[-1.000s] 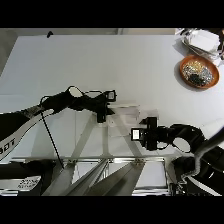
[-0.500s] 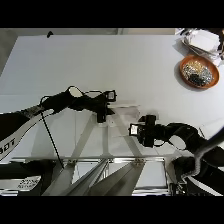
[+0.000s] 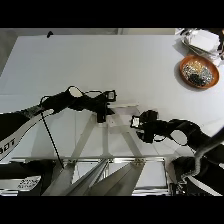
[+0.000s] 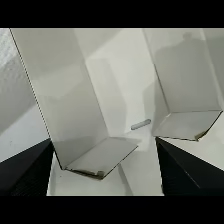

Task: Fold the box and place the chain.

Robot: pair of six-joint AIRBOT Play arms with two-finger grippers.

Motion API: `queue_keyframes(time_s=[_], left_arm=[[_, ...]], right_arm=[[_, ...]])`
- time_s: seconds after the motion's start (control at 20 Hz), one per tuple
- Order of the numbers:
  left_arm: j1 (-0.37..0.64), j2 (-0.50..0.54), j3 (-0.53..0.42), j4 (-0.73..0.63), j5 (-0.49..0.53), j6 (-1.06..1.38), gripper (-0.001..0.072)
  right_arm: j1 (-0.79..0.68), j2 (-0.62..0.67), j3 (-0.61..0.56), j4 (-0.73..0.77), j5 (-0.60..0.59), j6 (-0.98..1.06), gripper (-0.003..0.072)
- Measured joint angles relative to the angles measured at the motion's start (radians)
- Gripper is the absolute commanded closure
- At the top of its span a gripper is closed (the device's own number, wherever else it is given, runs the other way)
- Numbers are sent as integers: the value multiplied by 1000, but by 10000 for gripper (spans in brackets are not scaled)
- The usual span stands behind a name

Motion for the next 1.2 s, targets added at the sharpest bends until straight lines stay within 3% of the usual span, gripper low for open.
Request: queue_keyframes(time_s=[0.45, 1.2], left_arm=[[0, 0, 0, 0, 0, 0, 681], [0, 0, 0, 0, 1, 0, 681]], right_arm=[[-79, -5, 19, 60, -2, -66, 39], [-185, -58, 20, 340, -62, -408, 43]])
